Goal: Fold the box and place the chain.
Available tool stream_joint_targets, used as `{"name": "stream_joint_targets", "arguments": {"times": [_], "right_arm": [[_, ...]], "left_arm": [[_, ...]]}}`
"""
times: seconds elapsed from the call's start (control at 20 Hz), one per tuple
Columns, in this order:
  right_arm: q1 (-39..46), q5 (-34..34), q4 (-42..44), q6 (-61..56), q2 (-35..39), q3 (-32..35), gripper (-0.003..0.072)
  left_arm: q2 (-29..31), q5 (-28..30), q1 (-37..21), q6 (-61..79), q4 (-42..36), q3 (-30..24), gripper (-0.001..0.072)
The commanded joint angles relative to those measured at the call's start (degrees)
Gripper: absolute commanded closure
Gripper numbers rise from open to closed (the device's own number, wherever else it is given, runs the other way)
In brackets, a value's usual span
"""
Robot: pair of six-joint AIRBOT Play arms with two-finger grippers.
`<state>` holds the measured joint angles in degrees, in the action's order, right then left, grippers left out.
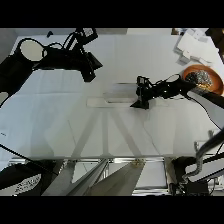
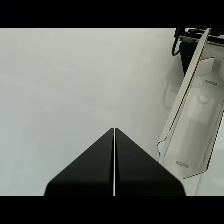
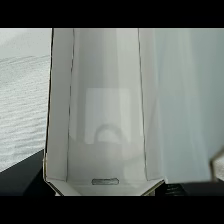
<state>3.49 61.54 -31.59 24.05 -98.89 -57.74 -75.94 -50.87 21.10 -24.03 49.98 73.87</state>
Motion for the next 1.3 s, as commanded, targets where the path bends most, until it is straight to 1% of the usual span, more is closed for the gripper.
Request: {"name": "stream_joint_targets", "arguments": {"times": [0.0, 0.35, 0.55, 0.65, 0.8, 0.95, 1.0, 1.15, 1.25], "right_arm": [[0.0, 0.0, 0.0, 0.0, 0.0, 0.0, 0.0096], [0.0, 0.0, 0.0, 0.0, 0.0, 0.0, 0.0096], [0.0, 0.0, 0.0, 0.0, 0.0, 0.0, 0.0096], [0.0, 0.0, 0.0, 0.0, 0.0, 0.0, 0.0096], [0.0, 0.0, 0.0, 0.0, 0.0, 0.0, 0.0096], [0.0, 0.0, 0.0, 0.0, 0.0, 0.0, 0.0096], [0.0, 0.0, 0.0, 0.0, 0.0, 0.0, 0.0096], [0.0, 0.0, 0.0, 0.0, 0.0, 0.0, 0.0096], [0.0, 0.0, 0.0, 0.0, 0.0, 0.0, 0.0096]], "left_arm": [[0.0, 0.0, 0.0, 0.0, 0.0, 0.0, 0.0696], [0.0, 0.0, 0.0, 0.0, -0.3, 0.0, 0.0696], [0.0, -0.2, 0.1, 0.0, -1.7, 0.0, 0.0696], [0.0, -2.9, -0.2, -0.9, -1.7, 0.0, 0.0696], [0.1, -9.4, -0.2, -4.6, -1.7, -0.3, 0.0695], [0.2, -15.6, 0.1, -4.5, -1.6, -2.6, 0.0696], [0.2, -16.3, 0.0, -4.5, -1.6, -3.9, 0.0696], [-0.9, -14.6, 0.0, -0.1, -1.8, -8.8, 0.0697], [-3.5, -13.0, -0.1, 1.1, -2.0, -9.6, 0.0699]]}}
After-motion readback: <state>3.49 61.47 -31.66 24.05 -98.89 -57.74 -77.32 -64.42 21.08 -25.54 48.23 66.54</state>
